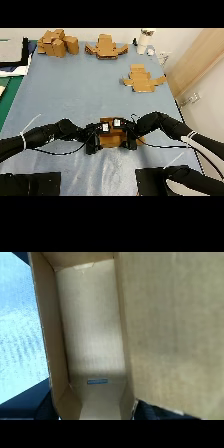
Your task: Fold the box.
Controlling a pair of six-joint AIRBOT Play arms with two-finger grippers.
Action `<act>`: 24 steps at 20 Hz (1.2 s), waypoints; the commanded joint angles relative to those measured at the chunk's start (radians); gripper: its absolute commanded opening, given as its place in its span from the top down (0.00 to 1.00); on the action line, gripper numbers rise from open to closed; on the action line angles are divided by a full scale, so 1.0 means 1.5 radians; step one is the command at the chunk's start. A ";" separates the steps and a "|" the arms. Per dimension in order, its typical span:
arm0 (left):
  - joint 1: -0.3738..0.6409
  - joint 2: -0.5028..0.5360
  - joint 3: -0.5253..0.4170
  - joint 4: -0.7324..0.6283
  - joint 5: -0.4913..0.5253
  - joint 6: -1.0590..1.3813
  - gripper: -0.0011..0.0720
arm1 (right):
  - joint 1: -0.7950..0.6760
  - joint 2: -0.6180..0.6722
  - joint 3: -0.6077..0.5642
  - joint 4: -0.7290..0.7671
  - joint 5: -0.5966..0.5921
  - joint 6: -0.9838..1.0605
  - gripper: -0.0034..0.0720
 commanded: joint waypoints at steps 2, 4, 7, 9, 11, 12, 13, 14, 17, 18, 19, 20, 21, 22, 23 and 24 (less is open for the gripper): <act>0.000 0.000 0.000 0.000 0.000 0.000 0.22 | 0.000 0.000 0.001 0.005 -0.005 0.000 0.26; 0.000 0.000 0.000 0.000 0.000 0.000 0.22 | 0.000 0.004 0.006 0.013 -0.001 0.017 0.00; 0.000 0.000 0.000 0.000 0.000 0.000 0.22 | -0.001 0.032 0.012 0.001 -0.021 0.038 0.00; 0.000 0.000 0.000 0.000 0.000 0.000 0.22 | -0.002 0.060 0.012 -0.026 -0.021 0.043 0.00; 0.000 0.000 0.000 0.000 0.000 0.000 0.22 | -0.002 0.084 0.012 -0.077 -0.023 0.107 0.00; 0.000 0.000 0.000 0.000 0.000 0.000 0.22 | -0.006 0.093 0.012 -0.102 -0.028 0.148 0.00; 0.000 0.000 0.000 0.000 0.000 0.000 0.22 | -0.013 0.103 0.013 -0.117 -0.043 0.180 0.00; 0.000 0.000 0.000 0.000 0.000 0.000 0.22 | -0.020 0.114 0.014 -0.130 -0.066 0.208 0.00; 0.000 0.000 0.000 0.000 0.000 0.000 0.22 | -0.035 0.158 0.025 -0.139 -0.108 0.308 0.00; 0.000 0.000 0.000 0.000 0.000 0.000 0.22 | -0.035 0.176 0.030 -0.136 -0.104 0.364 0.00; 0.000 0.000 0.000 0.000 0.000 0.000 0.22 | -0.035 0.190 0.033 -0.122 -0.103 0.420 0.01; 0.000 0.000 0.000 0.000 0.000 0.000 0.22 | -0.034 0.204 0.034 -0.103 -0.102 0.472 0.01; 0.000 0.000 0.000 0.000 0.000 0.000 0.22 | -0.034 0.213 0.034 -0.077 -0.102 0.495 0.01; 0.000 0.000 0.000 0.000 0.000 0.000 0.22 | -0.034 0.220 0.034 -0.043 -0.107 0.513 0.01; 0.000 0.000 0.000 0.000 -0.001 0.000 0.22 | -0.034 0.222 0.034 0.003 -0.116 0.562 0.01; 0.000 0.000 0.000 0.000 0.000 0.000 0.22 | -0.033 0.222 0.034 0.050 -0.122 0.629 0.01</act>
